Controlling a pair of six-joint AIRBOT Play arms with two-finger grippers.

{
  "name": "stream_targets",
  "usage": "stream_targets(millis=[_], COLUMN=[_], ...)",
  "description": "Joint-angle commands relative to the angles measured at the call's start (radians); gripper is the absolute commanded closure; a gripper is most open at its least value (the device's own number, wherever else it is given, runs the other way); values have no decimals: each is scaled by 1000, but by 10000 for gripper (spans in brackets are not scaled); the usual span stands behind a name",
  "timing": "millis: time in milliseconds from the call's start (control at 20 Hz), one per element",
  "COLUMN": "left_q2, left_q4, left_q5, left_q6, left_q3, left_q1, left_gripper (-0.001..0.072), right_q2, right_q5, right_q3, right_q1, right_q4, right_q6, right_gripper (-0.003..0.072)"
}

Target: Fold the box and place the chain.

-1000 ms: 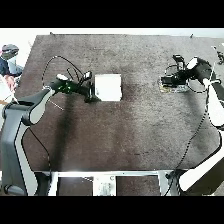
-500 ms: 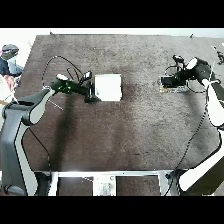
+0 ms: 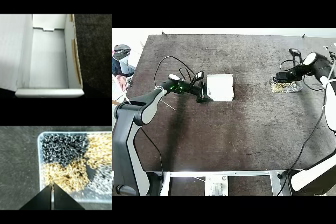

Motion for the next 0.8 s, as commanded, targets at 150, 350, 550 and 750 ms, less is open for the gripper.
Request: stream_targets(millis=[150, 350, 550, 750], left_q2=[1, 1, 1, 1], left_q4=[0, 0, 0, 0], left_q5=[0, 0, 0, 0], left_q6=[0, 0, 0, 0], left_q3=[0, 0, 0, 0], left_q1=[1, 1, 1, 1], left_gripper=[295, 295, 295, 295], right_q2=[230, 460, 635, 721], right_q5=[60, -56, -261, -477], right_q3=[2, 2, 2, 2], right_q1=[6, 56, 148, 288], right_q4=[0, 0, -3, -3], right_q6=[-15, -71, -135, -207], right_gripper=[673, 673, 674, 673])
